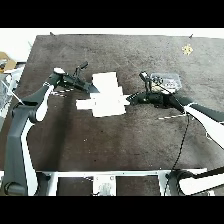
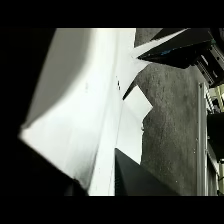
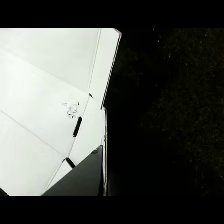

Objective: Fold the box and place the chain.

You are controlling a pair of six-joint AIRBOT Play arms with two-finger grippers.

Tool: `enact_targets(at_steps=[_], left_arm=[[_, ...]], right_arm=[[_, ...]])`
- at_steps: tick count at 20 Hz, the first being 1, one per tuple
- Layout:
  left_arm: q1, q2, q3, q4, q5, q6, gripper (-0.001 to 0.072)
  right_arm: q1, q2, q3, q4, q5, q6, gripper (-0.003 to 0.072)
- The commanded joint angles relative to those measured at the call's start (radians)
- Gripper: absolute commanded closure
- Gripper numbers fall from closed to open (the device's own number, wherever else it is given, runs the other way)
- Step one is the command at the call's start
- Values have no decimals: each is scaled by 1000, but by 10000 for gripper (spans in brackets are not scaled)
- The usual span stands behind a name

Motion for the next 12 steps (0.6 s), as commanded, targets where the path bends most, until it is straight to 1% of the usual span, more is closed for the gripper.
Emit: enact_targets(at_steps=[1, 2, 3, 4, 5, 7, 9, 12], left_arm=[[-1, -2, 0, 13, -18, 4, 699], [-1, -2, 0, 13, -18, 8, 698], [-1, -1, 0, 12, -17, 9, 699], [-1, 2, 1, 10, -18, 34, 699], [-1, 3, 1, 5, -18, 70, 700], [-1, 14, 1, -21, -18, 152, 700], [-1, 42, 1, -18, -6, 303, 700], [-1, 87, 1, -13, 66, 504, 699]], right_arm=[[1, 1, 0, 1, 1, 0, 686], [1, 1, 0, 1, 1, 0, 685], [1, 2, 0, 1, 1, 0, 637], [-1, 7, 0, 0, 0, -2, 407], [-5, 21, 0, 0, 2, -23, 292], [-28, 69, 0, -3, 23, -56, 291], [-76, 133, 0, -3, 58, -57, 292], [-158, 212, 0, -3, 102, -56, 291]])
